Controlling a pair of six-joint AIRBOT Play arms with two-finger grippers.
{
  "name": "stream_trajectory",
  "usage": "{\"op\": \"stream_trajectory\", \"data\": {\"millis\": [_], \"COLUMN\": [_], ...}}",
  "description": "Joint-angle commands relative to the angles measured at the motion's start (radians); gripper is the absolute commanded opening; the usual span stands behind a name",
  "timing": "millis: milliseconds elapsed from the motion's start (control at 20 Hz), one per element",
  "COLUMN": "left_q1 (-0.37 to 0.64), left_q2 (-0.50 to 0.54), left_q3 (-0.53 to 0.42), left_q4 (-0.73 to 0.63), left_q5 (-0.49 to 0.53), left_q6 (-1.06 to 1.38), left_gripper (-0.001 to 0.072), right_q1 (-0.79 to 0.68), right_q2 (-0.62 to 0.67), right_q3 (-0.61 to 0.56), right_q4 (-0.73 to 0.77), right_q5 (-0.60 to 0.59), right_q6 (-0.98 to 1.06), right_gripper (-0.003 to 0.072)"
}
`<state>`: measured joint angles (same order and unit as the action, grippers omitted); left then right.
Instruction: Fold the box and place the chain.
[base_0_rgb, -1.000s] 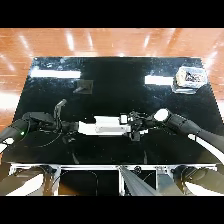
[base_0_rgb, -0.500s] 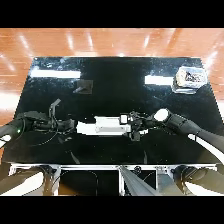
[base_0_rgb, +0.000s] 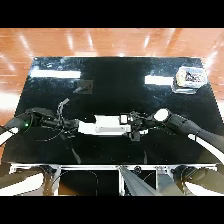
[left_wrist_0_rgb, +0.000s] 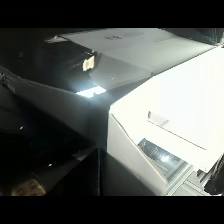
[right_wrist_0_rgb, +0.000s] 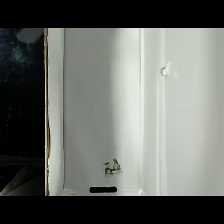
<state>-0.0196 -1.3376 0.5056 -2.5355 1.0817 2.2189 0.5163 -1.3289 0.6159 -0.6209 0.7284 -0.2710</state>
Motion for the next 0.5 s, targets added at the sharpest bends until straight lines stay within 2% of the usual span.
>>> {"op": "stream_trajectory", "data": {"millis": [0, 200, 250, 350, 400, 450], "left_q1": [-0.032, -0.065, -0.065, -0.065, -0.065, -0.065], "left_q2": [-0.007, -0.007, -0.007, -0.007, -0.007, -0.007], "left_q3": [0.009, 0.033, 0.044, 0.071, 0.087, 0.105], "left_q4": [-0.021, -0.021, -0.021, -0.020, -0.020, -0.019], "left_q5": [-0.003, 0.000, 0.011, 0.054, 0.089, 0.124], "left_q6": [0.007, 0.006, 0.006, -0.002, -0.002, -0.002], "left_gripper": [0.0021, 0.0024, 0.0095, 0.0489, 0.0573, 0.0574], "right_q1": [0.000, 0.005, 0.005, 0.005, 0.005, 0.005], "right_q2": [0.000, -0.001, -0.001, -0.001, -0.001, -0.001], "right_q3": [0.000, 0.000, 0.000, 0.000, 0.000, 0.000], "right_q4": [0.000, -0.003, -0.004, -0.004, -0.004, -0.004], "right_q5": [-0.003, -0.008, -0.008, -0.008, -0.008, -0.008], "right_q6": [0.002, 0.005, 0.006, 0.006, 0.006, 0.006], "right_gripper": [0.0543, 0.0543, 0.0543, 0.0543, 0.0543, 0.0543]}}
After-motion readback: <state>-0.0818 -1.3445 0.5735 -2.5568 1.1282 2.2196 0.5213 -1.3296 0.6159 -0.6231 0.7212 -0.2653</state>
